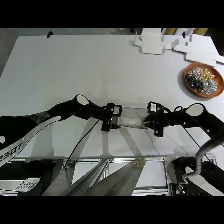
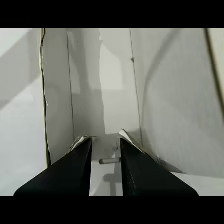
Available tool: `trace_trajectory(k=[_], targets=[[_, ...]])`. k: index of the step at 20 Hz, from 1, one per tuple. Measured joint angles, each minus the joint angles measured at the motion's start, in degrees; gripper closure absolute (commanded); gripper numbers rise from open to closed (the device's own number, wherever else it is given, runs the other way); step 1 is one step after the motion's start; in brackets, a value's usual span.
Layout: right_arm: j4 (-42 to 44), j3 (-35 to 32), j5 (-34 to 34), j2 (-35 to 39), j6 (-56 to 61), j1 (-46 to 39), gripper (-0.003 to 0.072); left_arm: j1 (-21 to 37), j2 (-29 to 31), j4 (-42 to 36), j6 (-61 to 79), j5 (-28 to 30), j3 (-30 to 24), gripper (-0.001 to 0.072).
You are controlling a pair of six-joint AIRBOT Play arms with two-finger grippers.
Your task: Fold the box and place the chain.
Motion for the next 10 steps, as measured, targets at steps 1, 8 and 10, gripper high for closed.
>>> trace_trajectory(k=[1,8,10], targets=[[1.0,-0.3,-0.3,-0.4,-0.2,0.0,0.0266,0.0,0.0,0.0,0.0,0.0,0.0,0.0573],[-0.7,-1.0,-0.4,1.7,4.3,0.0,0.0277,0.0,0.0,0.0,0.1,0.0,0.0,0.0573],[-4.3,-1.0,0.0,5.3,9.6,0.0,0.0286,0.0,0.0,0.0,0.1,0.0,0.0,0.0573]])
